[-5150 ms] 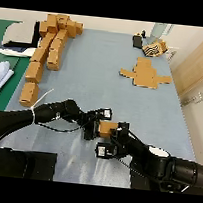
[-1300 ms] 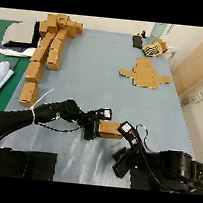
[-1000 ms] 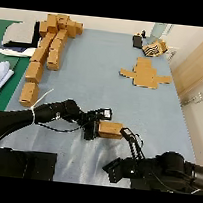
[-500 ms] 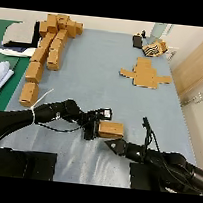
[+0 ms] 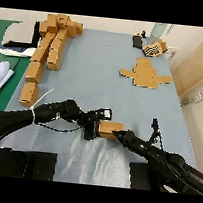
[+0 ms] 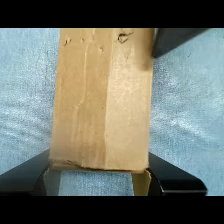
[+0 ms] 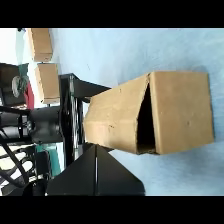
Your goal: Fold the box.
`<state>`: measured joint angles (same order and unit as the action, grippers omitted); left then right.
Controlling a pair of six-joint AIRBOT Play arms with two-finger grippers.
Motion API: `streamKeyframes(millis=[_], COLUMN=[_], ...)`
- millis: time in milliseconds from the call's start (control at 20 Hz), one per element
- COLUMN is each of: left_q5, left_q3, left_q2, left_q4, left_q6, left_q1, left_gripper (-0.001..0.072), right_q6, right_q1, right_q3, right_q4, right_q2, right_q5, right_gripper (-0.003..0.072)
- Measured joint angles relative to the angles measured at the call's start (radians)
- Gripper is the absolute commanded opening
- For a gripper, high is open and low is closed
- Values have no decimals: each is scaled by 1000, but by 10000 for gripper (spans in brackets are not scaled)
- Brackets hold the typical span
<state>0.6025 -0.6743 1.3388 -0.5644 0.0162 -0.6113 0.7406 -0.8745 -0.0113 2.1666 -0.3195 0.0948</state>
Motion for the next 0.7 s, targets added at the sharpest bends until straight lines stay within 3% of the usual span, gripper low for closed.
streamKeyframes(millis=[700], left_q5=[0], left_q3=[0], left_q2=[0], left_q4=[0], left_q6=[0], left_q1=[0], left_gripper=[446], right_q6=[-8], right_q1=[14], right_q3=[-6], right_q4=[-36], right_q2=[-16], right_q5=[37], right_gripper=[2])
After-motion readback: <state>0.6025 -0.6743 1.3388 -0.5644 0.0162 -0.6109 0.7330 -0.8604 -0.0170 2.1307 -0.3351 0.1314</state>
